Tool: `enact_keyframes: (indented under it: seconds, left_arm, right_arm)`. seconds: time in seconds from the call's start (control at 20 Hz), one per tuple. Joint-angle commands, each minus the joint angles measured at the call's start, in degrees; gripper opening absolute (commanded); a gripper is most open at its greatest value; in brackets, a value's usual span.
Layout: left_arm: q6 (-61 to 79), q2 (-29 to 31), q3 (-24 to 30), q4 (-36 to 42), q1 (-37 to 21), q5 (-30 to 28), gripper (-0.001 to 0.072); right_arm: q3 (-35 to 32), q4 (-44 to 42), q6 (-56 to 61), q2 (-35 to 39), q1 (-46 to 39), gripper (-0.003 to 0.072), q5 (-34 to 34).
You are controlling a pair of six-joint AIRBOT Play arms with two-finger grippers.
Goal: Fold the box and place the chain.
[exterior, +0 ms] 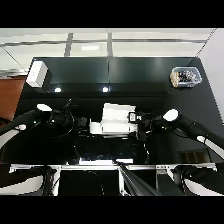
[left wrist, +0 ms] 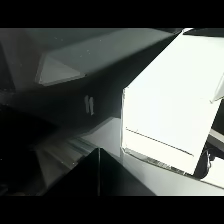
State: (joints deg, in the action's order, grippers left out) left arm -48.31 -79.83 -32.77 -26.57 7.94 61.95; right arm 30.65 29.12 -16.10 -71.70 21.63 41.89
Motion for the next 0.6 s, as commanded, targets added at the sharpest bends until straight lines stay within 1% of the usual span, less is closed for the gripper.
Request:
enact_keyframes:
  seconds: [0.0, 0.2, 0.45, 0.5, 0.55]
  left_arm:
    - [0.37, -0.02, -0.28, -2.05, 0.04, 0.09, 0.0031]
    - [0.35, 0.0, -1.01, -2.95, 0.04, 0.31, 0.0031]
    - [0.37, 0.0, -3.58, -2.49, 0.04, 1.77, 0.0035]
    - [0.37, 0.0, -4.02, -2.43, 0.04, 1.77, 0.0139]
    - [0.35, 0.0, -4.35, -2.25, 0.04, 1.77, 0.0345]
  right_arm:
    - [0.04, 0.02, 0.02, 0.0, 0.04, 0.0201, 0.0]
    - [0.04, 0.02, 0.02, 0.0, 0.04, 0.02, 0.0]
    - [0.04, 0.0, 0.02, 0.0, 0.04, 0.0201, 0.0]
    - [0.04, 0.02, 0.02, 0.0, 0.04, 0.02, 0.0]
    - [0.04, 0.02, 0.02, 0.0, 0.04, 0.0201, 0.0]
